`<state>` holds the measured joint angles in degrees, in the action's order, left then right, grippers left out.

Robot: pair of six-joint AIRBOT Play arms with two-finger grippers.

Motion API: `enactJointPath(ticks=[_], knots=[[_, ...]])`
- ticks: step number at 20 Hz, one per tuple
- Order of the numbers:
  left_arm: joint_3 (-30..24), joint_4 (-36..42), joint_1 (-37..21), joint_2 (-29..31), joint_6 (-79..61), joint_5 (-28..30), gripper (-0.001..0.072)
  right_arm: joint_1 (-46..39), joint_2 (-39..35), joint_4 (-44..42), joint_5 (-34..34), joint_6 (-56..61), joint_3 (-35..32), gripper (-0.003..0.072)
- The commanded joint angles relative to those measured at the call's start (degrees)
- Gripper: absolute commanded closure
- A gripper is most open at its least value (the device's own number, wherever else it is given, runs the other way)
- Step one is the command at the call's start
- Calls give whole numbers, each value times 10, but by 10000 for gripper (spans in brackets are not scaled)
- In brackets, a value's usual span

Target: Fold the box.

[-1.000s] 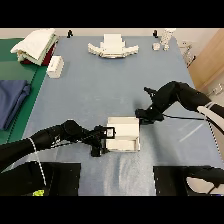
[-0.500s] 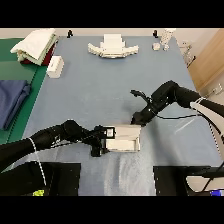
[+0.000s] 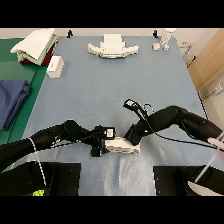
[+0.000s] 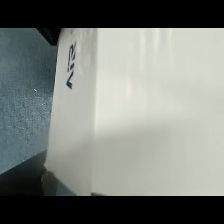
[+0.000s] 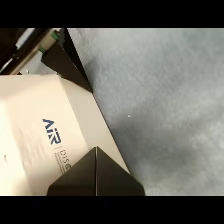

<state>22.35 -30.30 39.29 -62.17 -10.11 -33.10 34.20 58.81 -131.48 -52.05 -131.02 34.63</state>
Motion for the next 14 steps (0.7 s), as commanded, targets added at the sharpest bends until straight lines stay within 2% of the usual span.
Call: enactJointPath(ticks=[1, 3, 7, 9, 11, 12, 13, 14], knots=[[0, 1, 0, 0, 1, 0, 237, 64, -86, 23, 139, -6, -60, 685], [0, 1, 0, 0, 1, 0, 236, 93, -120, 46, 166, -6, -78, 684], [0, 1, 0, 0, 1, 0, 236, 113, -155, 83, 163, -6, -79, 659], [0, 1, 0, 0, 1, 0, 237, 124, -156, 88, 159, -19, -79, 612], [0, 1, 0, 0, 1, 0, 237, 137, -156, 89, 155, -40, -79, 444], [0, 1, 0, 0, 1, 0, 236, 144, -157, 89, 155, -53, -79, 437], [0, 1, 0, 0, 1, 0, 237, 149, -157, 89, 154, -60, -79, 372], [0, 1, 0, 0, 1, 0, 237, 156, -156, 88, 149, -68, -79, 227]])
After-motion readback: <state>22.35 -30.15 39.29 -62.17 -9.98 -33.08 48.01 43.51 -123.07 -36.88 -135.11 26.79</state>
